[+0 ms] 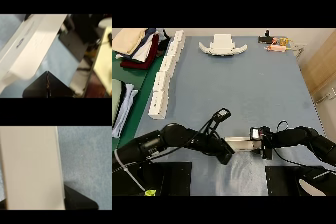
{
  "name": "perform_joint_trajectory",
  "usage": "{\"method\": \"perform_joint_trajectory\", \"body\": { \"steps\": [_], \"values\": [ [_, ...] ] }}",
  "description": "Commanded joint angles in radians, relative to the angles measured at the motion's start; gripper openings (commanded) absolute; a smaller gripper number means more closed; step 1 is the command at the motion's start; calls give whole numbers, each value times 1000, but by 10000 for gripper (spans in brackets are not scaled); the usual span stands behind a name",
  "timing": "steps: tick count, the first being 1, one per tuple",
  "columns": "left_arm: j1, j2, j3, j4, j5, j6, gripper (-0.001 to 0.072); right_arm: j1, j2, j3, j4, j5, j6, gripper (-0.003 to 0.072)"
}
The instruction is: Fold the box.
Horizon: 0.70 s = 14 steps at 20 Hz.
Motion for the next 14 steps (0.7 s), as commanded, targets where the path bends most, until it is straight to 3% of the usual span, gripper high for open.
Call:
{"method": "perform_joint_trajectory", "body": {
  "steps": [1,4,8,14],
  "values": [
    [-78,-97,2,-200,313,-103,15,0,1,0,0,0,0,506],
    [12,-130,16,-191,367,-94,15,0,1,1,0,0,0,507],
    [151,-186,18,-192,319,-99,15,0,1,1,0,0,0,507],
    [161,-317,31,-192,254,-113,15,0,1,0,0,0,0,507]
  ]
}}
